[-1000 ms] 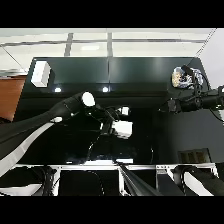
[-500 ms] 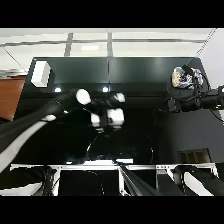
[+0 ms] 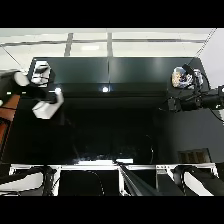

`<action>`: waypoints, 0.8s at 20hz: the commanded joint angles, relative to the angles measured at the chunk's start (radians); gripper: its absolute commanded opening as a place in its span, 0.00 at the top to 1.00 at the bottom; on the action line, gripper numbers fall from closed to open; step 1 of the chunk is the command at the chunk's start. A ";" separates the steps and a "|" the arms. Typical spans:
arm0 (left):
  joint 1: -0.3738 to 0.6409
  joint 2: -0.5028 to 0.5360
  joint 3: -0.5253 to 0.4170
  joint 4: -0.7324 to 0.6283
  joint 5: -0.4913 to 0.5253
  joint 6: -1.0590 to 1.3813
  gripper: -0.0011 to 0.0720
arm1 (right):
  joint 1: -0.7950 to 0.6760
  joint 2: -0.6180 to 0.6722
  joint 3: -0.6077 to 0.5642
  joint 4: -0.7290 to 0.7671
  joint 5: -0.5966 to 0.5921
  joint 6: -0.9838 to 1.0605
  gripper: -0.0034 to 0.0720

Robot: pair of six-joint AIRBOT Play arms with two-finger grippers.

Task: Fold the box and place the chain.

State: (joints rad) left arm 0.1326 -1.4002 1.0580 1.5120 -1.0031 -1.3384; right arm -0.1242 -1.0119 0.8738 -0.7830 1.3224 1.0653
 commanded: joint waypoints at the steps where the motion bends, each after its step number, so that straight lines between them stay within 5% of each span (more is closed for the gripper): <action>1: 0.165 0.003 0.023 0.043 0.061 -0.029 0.61 | 0.000 0.001 0.000 0.000 -0.003 0.000 0.93; 6: 0.221 -0.043 0.086 -0.018 0.188 0.077 0.61 | 0.000 0.001 0.000 0.000 -0.020 0.000 0.93; 14: 0.194 -0.219 0.260 -0.142 0.162 0.165 0.61 | 0.000 0.001 0.000 0.000 -0.034 0.002 0.93; 15: 0.193 -0.225 0.261 -0.141 0.178 0.165 0.52 | 0.000 0.001 0.000 0.000 -0.035 0.005 0.93; 16: 0.192 -0.224 0.262 -0.137 0.201 0.165 0.07 | 0.000 0.001 0.000 0.000 -0.039 0.008 0.93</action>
